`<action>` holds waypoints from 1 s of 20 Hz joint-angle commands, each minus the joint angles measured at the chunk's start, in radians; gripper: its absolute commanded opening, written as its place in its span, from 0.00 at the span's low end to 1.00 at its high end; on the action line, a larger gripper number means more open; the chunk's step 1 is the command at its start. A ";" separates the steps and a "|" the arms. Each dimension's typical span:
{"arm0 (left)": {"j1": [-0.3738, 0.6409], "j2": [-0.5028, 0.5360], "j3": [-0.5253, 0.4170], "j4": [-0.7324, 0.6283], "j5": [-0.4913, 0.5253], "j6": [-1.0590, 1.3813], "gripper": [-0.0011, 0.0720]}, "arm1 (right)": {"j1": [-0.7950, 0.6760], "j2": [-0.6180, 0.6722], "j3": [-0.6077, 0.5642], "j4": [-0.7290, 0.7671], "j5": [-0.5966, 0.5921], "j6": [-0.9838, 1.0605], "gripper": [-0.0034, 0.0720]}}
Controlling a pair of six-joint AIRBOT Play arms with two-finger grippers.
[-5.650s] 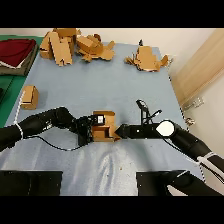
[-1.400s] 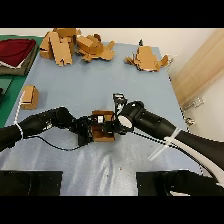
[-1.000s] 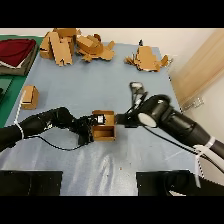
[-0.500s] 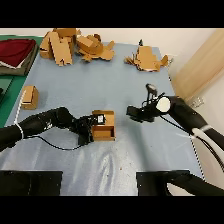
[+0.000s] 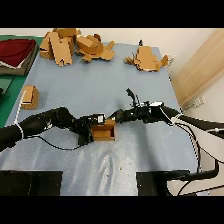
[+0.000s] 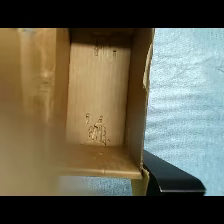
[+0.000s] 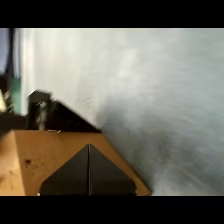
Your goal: Fold the box.
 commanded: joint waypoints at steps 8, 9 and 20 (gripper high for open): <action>0.000 0.000 0.000 0.000 -0.010 0.000 0.50 | 0.174 0.129 0.003 -0.214 -0.004 -0.280 0.05; 0.000 0.000 0.000 0.000 -0.009 0.000 0.50 | 0.198 0.139 0.003 -0.241 -0.062 -0.281 0.05; 0.000 0.000 0.000 0.000 -0.010 0.000 0.50 | 0.294 0.202 0.090 -0.356 -0.241 -0.394 0.19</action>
